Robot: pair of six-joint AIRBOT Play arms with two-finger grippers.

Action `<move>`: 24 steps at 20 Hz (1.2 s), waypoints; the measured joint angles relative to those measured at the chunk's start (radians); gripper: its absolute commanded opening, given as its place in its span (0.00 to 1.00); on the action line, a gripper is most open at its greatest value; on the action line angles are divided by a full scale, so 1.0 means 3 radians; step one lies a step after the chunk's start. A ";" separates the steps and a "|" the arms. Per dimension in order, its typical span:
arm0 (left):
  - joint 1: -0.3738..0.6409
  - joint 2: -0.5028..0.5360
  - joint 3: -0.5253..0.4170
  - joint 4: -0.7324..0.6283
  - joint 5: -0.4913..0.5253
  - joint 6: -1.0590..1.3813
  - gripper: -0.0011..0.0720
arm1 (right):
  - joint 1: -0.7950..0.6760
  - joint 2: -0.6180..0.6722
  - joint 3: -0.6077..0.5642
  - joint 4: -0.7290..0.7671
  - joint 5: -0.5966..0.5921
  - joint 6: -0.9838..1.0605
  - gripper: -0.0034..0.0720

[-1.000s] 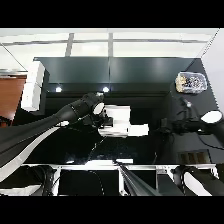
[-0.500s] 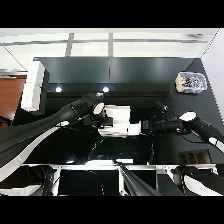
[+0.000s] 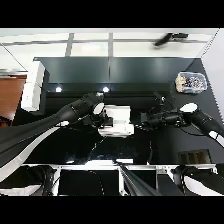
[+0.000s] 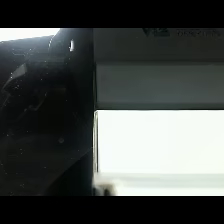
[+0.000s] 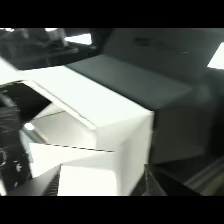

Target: Fold the box and place the chain.

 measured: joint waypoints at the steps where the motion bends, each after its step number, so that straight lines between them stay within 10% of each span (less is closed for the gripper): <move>1: 0.0000 0.0000 0.0000 0.0000 -0.0001 0.0000 0.05 | 0.0025 0.0000 0.0011 0.0027 0.0013 0.0004 0.64; 9: 0.0000 0.0000 0.0000 0.0000 -0.0001 0.0000 0.05 | 0.0361 0.0000 0.0126 -0.0022 -0.0149 0.0237 0.64; 24: 0.0000 0.0000 0.0000 0.0000 -0.0003 0.0000 0.05 | 0.1320 -0.0130 0.0917 -0.2083 -0.0434 0.2243 0.52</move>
